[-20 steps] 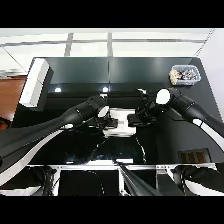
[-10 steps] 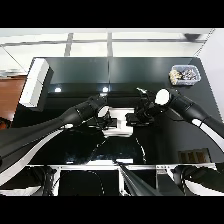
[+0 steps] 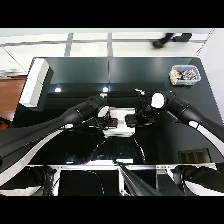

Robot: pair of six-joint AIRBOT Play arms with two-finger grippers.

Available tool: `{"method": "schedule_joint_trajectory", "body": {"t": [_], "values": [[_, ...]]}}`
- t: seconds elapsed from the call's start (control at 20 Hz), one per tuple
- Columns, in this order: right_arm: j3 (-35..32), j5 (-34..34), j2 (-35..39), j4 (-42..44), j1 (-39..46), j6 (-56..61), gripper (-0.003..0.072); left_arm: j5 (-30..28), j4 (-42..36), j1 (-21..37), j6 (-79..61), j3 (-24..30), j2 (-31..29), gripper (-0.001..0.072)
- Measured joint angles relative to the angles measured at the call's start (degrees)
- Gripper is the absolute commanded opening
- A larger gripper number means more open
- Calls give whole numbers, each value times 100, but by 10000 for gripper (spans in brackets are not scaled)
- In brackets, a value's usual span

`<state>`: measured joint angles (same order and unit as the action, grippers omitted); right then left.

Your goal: Fold the box and place the chain.

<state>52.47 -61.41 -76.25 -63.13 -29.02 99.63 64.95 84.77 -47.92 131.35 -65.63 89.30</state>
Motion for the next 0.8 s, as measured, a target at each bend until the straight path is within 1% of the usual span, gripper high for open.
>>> {"method": "schedule_joint_trajectory", "body": {"t": [0.35, 0.4, 0.45, 0.65, 0.8], "values": [[24, 118, -59, -601, -306, 498, 372, 2, 0, 0, 2, 0, 0, 32], [26, 155, -68, -664, -363, 597, 323, 2, 0, 0, 2, 0, 0, 31], [28, 199, -74, -743, -420, 702, 315, 2, 0, 0, 9, 0, 0, 31], [59, 238, -96, -990, -586, 1001, 314, 2, 0, 0, 7, 0, 0, 32], [205, 170, -144, -1283, -710, 1325, 314, 2, 4, 0, 4, 0, 0, 32]]}}
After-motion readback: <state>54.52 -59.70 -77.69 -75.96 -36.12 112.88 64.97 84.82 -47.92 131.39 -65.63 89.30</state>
